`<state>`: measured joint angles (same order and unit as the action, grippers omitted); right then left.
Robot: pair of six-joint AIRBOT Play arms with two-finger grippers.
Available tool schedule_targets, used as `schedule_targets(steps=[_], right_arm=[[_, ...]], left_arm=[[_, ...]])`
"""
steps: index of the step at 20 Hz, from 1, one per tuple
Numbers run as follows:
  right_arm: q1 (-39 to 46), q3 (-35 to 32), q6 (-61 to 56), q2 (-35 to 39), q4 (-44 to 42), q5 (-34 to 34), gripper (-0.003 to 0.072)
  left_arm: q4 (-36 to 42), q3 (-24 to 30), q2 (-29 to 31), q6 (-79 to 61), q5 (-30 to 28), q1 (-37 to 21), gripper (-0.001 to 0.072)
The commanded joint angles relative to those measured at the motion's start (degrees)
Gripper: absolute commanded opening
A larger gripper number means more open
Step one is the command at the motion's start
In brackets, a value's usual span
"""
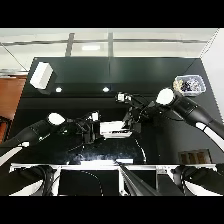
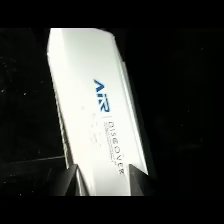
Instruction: Fold the box and place the chain.
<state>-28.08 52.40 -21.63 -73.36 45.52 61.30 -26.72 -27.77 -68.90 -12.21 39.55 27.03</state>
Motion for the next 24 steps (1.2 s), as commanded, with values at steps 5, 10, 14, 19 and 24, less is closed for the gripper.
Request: schedule_targets(steps=[5,10,14,19,24], right_arm=[[-0.3,-0.2,-0.9,0.0,1.1,0.4,0.0349],[-0.3,-0.3,-0.9,0.0,1.1,0.3,0.0349],[-0.3,-0.6,-0.9,-0.1,1.3,0.1,0.0349],[-0.3,-0.6,-0.9,-0.1,1.5,0.1,0.0356],[-0.3,-0.6,-0.9,-0.1,1.6,0.2,0.0356]], left_arm=[[0.0,0.0,0.0,0.0,0.1,0.0,0.0327],[0.0,0.0,0.0,0.0,0.0,0.0,0.0327],[0.0,0.0,0.0,0.0,0.1,0.0,0.0328],[0.0,0.0,0.0,0.0,0.0,0.0,0.0328],[0.0,0.0,0.0,0.0,0.1,0.0,0.0328]])
